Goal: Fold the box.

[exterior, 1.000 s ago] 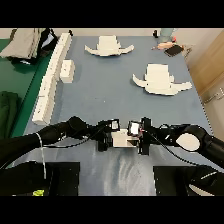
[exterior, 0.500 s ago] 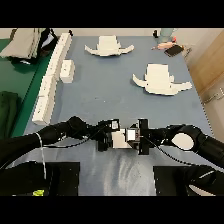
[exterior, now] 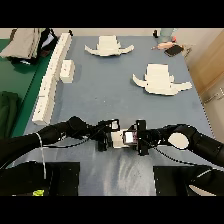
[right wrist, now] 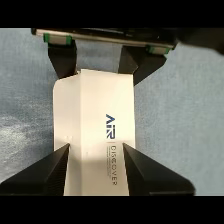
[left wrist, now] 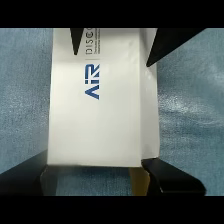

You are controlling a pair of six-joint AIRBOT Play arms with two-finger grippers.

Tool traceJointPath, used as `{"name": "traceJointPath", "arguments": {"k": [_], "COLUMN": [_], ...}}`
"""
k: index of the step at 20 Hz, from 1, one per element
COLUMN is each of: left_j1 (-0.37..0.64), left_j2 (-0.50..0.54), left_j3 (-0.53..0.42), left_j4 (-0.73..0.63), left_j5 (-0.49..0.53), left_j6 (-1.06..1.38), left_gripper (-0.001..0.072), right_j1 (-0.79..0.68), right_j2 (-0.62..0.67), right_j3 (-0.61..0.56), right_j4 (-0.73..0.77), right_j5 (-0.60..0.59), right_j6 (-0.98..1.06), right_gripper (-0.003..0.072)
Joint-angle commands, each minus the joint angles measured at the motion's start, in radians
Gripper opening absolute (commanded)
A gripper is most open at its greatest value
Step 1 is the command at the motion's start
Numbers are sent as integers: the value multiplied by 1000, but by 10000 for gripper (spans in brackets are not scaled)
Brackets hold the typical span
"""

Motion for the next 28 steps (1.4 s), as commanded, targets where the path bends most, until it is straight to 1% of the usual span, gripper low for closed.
{"name": "traceJointPath", "arguments": {"k": [1,4,5,8,13,22,28], "left_j1": [0,0,0,0,0,0,0], "left_j2": [0,0,0,0,0,0,0], "left_j3": [1,1,1,1,1,1,1], "left_j4": [-1,-1,-1,-1,-1,-1,-1], "left_j5": [0,0,0,0,0,0,0], "left_j6": [0,0,0,0,0,0,0], "left_gripper": [597,596,596,596,597,596,596], "right_j1": [-1,-1,-1,-1,-1,-1,-1], "right_j2": [-8,-7,-6,4,35,74,91], "right_j3": [-1,-1,-1,-1,-1,0,1], "right_j4": [-33,-32,-32,-32,-17,-3,-5], "right_j5": [-4,-5,-4,-3,-3,-19,-59], "right_j6": [-10,-27,-27,-27,-27,-27,-27], "right_gripper": [523,499,416,334,346,345,345]}}
